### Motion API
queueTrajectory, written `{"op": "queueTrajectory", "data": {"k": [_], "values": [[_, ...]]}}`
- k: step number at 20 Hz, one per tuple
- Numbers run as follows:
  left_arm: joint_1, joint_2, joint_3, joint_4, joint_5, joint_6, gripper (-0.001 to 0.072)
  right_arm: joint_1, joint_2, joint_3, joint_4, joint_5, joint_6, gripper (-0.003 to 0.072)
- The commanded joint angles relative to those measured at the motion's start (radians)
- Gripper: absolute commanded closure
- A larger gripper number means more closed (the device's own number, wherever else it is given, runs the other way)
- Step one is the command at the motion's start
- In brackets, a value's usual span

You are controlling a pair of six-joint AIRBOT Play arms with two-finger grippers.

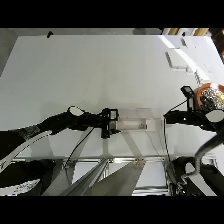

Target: Fold the box and place the chain.

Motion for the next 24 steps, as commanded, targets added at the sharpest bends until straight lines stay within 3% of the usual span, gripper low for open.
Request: {"op": "queueTrajectory", "data": {"k": [1,5,10,12,15,17,19,24], "values": [[0.0,0.0,0.0,0.0,0.0,0.0,0.0504,0.072,-0.094,0.001,0.04,0.063,-0.013,0.0667],[0.0,0.0,0.0,0.0,0.0,0.0,0.0504,0.156,-0.123,0.001,0.087,0.084,-0.014,0.0667],[0.0,0.0,0.0,0.0,0.0,0.0,0.0504,0.161,-0.082,0.001,0.185,0.192,-0.117,0.0664],[0.0,0.0,0.0,0.0,0.0,-0.001,0.0504,0.161,-0.059,0.001,0.193,0.205,-0.116,0.057],[0.0,0.0,0.0,0.0,0.0,-0.001,0.0504,0.161,-0.031,0.001,0.224,0.218,-0.116,0.0495],[0.0,0.0,0.0,0.0,0.0,0.0,0.0504,0.161,-0.003,0.001,0.223,0.217,-0.116,0.0483],[0.0,0.0,0.0,0.0,0.0,0.0,0.0504,0.161,0.024,0.001,0.223,0.216,-0.113,0.0405],[0.0,0.0,0.0,0.0,0.0,0.0,0.0504,0.161,0.033,0.001,0.223,0.209,-0.079,0.0339]]}}
